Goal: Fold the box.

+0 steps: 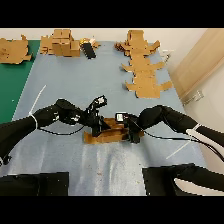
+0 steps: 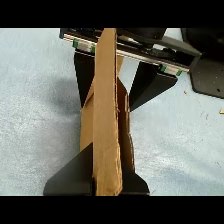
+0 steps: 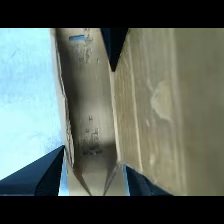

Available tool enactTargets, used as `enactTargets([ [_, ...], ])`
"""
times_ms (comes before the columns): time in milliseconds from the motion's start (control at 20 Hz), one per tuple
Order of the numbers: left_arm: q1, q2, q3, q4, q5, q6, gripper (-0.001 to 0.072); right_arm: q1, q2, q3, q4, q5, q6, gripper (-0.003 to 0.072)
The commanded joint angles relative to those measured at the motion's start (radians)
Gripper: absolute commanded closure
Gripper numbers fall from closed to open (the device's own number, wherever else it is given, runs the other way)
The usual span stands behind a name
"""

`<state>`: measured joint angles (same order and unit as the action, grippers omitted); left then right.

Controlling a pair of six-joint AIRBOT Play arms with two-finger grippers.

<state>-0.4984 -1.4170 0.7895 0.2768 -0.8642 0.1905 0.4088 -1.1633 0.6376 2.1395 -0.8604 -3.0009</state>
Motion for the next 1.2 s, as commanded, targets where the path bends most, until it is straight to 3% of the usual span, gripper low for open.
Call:
enactTargets([
  [0, 0.001, 0.000, 0.000, 0.000, 0.000, 0.000, 0.0696, 0.011, -0.014, 0.000, -0.004, 0.017, 0.000, 0.0127],
  [1150, 0.001, 0.000, 0.000, 0.000, 0.000, 0.000, 0.0696, 0.011, -0.032, -0.008, -0.016, -0.020, 0.000, 0.0132],
])
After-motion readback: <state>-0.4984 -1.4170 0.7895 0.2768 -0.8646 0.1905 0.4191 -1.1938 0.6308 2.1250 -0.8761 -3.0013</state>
